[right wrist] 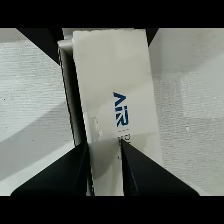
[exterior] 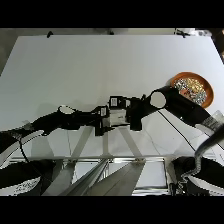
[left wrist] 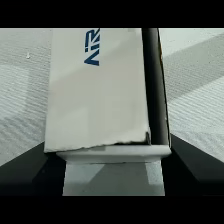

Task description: Fold the box and place the chain.

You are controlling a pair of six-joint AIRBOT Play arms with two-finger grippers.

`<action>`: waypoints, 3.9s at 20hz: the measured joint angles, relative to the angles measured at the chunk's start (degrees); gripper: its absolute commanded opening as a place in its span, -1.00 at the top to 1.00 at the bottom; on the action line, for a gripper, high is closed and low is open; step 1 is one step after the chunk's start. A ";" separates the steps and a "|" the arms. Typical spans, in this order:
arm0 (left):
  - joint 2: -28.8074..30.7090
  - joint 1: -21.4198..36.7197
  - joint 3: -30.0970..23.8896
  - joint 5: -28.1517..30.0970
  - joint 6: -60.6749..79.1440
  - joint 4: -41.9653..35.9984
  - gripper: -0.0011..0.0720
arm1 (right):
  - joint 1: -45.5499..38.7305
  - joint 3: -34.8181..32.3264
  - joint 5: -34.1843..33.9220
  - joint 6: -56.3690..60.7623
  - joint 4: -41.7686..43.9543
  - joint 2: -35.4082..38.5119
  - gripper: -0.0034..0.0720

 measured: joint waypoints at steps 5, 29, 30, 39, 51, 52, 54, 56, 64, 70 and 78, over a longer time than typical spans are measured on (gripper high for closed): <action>0.00 -0.02 0.02 -0.39 0.13 0.35 0.40 | 0.31 -0.76 1.86 0.07 0.39 -0.24 0.37; 0.00 -0.09 0.00 -0.24 0.09 0.11 0.40 | 1.09 -9.18 -7.65 -0.55 14.27 8.44 0.89; 0.00 -0.09 0.00 -0.24 0.09 0.11 0.40 | 1.09 -9.66 -9.03 -0.55 14.95 8.41 0.89; 0.00 -0.09 0.00 -0.22 0.07 0.11 0.40 | 1.09 -11.85 -13.29 -0.57 16.94 8.37 0.89; 0.00 -0.11 0.00 -0.20 0.13 0.15 0.40 | 1.09 -18.08 -15.21 -0.59 17.99 8.33 0.89; 0.00 -0.11 -0.02 -0.22 0.15 0.17 0.40 | 1.09 -18.43 -15.28 -0.59 17.92 8.33 0.89; 0.00 -0.09 0.00 -0.22 0.15 0.17 0.40 | 1.09 -18.93 -15.50 -0.59 17.75 8.33 0.89; 0.00 -0.09 0.00 -0.22 0.13 0.17 0.40 | 1.09 -19.15 -15.80 -0.59 17.66 8.33 0.88; 0.00 -0.04 0.00 -0.11 -0.09 -0.02 0.40 | 1.11 -14.93 -14.60 0.26 16.28 14.75 0.88; 0.00 -0.04 0.00 -0.17 -0.02 0.07 0.40 | 1.11 -12.76 -4.70 16.92 4.66 21.70 0.88; 0.00 -0.07 0.00 -1.25 -0.87 -1.88 0.41 | 1.11 -12.48 11.54 35.26 -12.66 23.06 0.88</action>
